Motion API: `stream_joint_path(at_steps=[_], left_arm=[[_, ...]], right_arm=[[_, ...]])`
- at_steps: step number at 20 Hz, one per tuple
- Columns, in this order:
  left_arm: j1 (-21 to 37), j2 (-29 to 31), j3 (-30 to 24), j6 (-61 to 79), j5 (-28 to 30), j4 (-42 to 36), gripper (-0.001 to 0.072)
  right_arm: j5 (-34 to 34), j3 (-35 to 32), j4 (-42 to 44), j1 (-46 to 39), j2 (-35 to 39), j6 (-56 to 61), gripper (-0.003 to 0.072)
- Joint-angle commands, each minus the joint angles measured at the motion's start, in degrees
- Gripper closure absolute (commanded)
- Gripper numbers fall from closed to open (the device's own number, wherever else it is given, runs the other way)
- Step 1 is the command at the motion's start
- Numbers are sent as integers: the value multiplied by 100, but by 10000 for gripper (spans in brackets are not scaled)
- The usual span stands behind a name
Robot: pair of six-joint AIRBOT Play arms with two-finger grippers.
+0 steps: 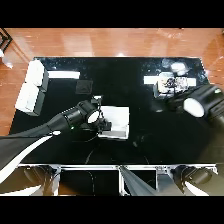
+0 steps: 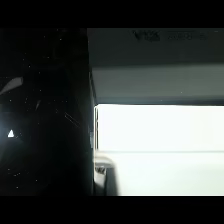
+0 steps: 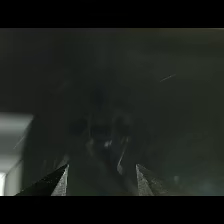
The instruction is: Fold the box and place the chain.
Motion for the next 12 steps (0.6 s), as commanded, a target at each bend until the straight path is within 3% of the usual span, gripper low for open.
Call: stream_joint_path(at_steps=[1, 2, 6, 12], left_arm=[[-4, 0, 0, -9, -85, -2, 687], [-4, 0, 0, -15, -83, -13, 687], [-4, 0, 0, -31, -90, -133, 687], [-4, 0, 0, -31, -98, -133, 687]], right_arm=[[-754, 2, -372, -1220, 13, -153, 154], [-1102, 2, -201, -1545, -81, -264, 4], [-2083, 129, 348, -2321, -828, -339, -1], [-1757, 1637, 350, -2846, -2828, -402, 1]])
